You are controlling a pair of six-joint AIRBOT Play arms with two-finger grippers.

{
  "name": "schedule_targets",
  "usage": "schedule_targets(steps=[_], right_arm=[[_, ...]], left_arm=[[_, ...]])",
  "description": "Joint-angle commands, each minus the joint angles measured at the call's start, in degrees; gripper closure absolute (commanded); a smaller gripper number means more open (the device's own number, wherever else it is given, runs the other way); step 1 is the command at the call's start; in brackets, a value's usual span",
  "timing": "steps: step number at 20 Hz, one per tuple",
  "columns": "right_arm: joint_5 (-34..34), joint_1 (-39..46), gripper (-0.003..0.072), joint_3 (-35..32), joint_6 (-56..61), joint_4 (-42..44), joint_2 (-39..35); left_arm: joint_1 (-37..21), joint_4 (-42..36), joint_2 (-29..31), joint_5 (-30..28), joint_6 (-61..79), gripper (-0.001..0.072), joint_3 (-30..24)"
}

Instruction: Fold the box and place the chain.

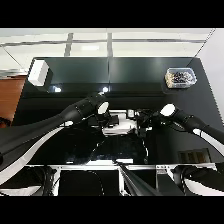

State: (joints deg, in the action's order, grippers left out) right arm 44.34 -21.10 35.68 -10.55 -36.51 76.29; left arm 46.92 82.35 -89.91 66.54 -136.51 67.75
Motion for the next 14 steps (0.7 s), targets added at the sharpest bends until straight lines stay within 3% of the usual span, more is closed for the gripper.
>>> schedule_targets(steps=[1, 9, 12, 14], right_arm=[[0.02, 0.02, 0.0374, 0.02, 0.00, 0.04, 0.04], [0.02, 0.02, 0.0373, 0.02, 0.00, 0.04, 0.04], [0.02, 0.02, 0.0373, 0.02, 0.00, 0.04, 0.04], [0.02, 0.02, 0.0373, 0.02, 0.00, 0.04, 0.04]], left_arm=[[0.24, 3.98, -0.20, 2.60, 0.17, 0.0350, 1.79], [0.68, 4.39, -2.03, 4.00, -0.48, 0.0373, 2.16], [0.63, 4.28, -2.05, 2.99, -0.11, 0.0529, 2.16], [0.96, 3.74, -2.08, 1.90, -0.15, 0.0685, 2.16]])
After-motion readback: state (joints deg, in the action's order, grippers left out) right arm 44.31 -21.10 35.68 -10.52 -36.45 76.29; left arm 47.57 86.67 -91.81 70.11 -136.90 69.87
